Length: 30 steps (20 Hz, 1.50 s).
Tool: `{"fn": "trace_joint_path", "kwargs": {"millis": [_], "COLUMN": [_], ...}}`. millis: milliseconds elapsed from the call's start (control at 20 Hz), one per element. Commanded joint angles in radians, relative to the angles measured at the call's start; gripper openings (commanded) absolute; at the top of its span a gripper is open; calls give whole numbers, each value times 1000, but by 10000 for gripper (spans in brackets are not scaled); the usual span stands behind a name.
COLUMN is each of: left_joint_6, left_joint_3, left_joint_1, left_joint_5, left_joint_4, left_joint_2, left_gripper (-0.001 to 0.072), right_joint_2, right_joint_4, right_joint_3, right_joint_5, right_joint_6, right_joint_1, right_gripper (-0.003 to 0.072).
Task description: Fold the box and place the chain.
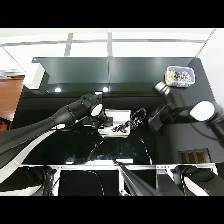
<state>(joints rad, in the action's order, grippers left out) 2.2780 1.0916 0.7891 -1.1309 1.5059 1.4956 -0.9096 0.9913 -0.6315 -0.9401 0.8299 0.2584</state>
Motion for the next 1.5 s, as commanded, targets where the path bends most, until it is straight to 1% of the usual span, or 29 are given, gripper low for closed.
{"fn": "trace_joint_path", "kwargs": {"millis": [0, 100, 150, 200, 300, 400, 450, 950, 1250, 1300, 1350, 1400, 1450], "left_joint_6": [0, 0, 0, 0, 0, 0, 0, 0, 0, 0, 0, 0, 0], "left_joint_3": [0, 0, 0, 0, 0, 0, 0, 0, 0, 0, 0, 0, 0], "left_joint_1": [0, 0, 0, 0, 0, 0, 0, 0, 0, 0, 0, 0, 0], "left_joint_5": [0, 0, 0, 0, 0, 0, 0, 0, 0, 0, 0, -1, -2], "left_joint_4": [0, 0, 0, 0, 0, 0, 0, 0, 0, 0, 0, 0, 0], "left_joint_2": [1, 1, 1, 1, 1, 1, 1, 1, 1, 1, 1, 1, 1], "left_gripper": [27, 27, 27, 27, 27, 27, 27, 27, 27, 27, 27, 27, 27], "right_joint_2": [-49, -124, -161, -193, -243, -278, -290, -347, -373, -373, -373, -372, -370], "right_joint_4": [-6, -120, -200, -246, -282, -347, -355, -336, -319, -304, -291, -276, -267], "right_joint_3": [130, 121, 108, 93, 66, 50, 49, 49, 49, 49, 49, 49, 49], "right_joint_5": [160, 190, 175, 160, 158, 143, 135, 166, 163, 162, 158, 155, 138], "right_joint_6": [-607, -845, -971, -1017, -1061, -1111, -1136, -1151, -1106, -1094, -1073, -1056, -1052], "right_joint_1": [47, 34, 17, 3, -15, -13, -4, 3, 3, 3, 3, 3, 3], "right_gripper": [703, 703, 703, 703, 703, 703, 703, 703, 702, 662, 424, 228, 5]}}
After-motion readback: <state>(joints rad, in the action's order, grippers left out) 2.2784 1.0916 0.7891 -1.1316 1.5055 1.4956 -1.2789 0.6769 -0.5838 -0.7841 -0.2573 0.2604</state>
